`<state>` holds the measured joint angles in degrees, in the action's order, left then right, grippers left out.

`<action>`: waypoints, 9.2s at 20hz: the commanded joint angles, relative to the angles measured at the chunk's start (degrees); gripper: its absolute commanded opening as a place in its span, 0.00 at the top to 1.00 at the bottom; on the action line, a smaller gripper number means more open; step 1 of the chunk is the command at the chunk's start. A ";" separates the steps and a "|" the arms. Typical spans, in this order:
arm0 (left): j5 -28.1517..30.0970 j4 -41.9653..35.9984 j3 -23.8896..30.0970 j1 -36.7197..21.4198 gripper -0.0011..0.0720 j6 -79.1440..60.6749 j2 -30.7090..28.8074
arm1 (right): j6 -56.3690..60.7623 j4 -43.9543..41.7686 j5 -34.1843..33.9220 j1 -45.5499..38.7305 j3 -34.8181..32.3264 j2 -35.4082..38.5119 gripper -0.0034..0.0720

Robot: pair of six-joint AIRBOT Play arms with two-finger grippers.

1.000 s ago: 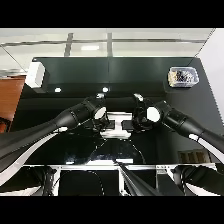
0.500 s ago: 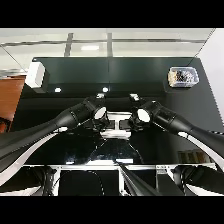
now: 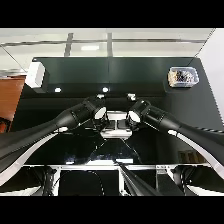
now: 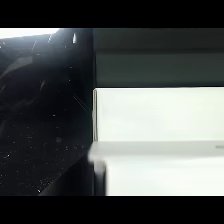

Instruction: Fold the box and place the chain.

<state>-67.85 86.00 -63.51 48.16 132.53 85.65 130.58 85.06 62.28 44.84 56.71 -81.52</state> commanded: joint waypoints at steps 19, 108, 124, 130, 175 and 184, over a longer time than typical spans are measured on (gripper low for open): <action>0.13 0.33 0.00 0.02 0.95 -0.31 -0.02 | -4.66 0.11 5.75 -0.20 0.85 5.38 0.59; 0.28 0.31 0.00 0.02 0.95 -0.31 -0.02 | -43.91 -34.12 -2.08 -16.11 -0.48 28.02 0.94; 0.31 0.28 0.00 0.02 0.95 -0.28 -0.02 | -39.23 -24.55 -7.10 -13.90 -9.18 23.87 0.59; 1.33 0.96 0.00 -0.07 0.95 -0.76 0.00 | -40.39 -21.97 -2.54 -17.81 -9.20 23.87 0.59; 16.02 -48.94 25.35 -26.01 0.01 -141.28 -10.05 | -39.95 -17.92 -8.57 -24.46 -9.22 25.86 0.59; 16.63 -52.50 24.87 -24.41 0.01 -147.49 -7.63 | -39.93 -17.94 -9.68 -24.46 -9.22 25.83 0.59</action>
<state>-51.51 34.63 -38.28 22.87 -12.78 77.36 90.65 67.11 53.32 20.40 47.51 -55.70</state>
